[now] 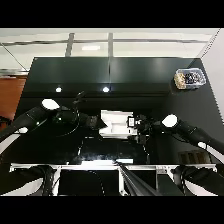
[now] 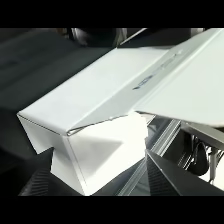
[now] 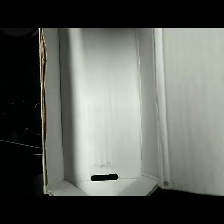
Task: Fold the box and place the chain.
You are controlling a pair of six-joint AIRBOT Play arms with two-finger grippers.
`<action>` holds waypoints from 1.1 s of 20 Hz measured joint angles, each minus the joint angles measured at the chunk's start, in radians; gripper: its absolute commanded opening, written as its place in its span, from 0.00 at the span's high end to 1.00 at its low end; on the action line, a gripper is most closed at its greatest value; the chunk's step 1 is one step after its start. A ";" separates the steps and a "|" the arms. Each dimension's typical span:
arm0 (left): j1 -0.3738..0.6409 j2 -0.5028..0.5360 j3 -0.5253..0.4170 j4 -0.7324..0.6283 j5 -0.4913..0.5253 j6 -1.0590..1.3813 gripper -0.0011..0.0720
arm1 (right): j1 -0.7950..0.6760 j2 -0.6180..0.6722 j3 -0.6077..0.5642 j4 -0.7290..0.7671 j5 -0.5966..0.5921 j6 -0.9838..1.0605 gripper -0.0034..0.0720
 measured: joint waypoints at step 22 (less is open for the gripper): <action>-0.282 -0.002 0.167 0.557 0.150 -0.703 0.14 | 0.000 0.000 0.000 0.000 -0.001 0.000 0.69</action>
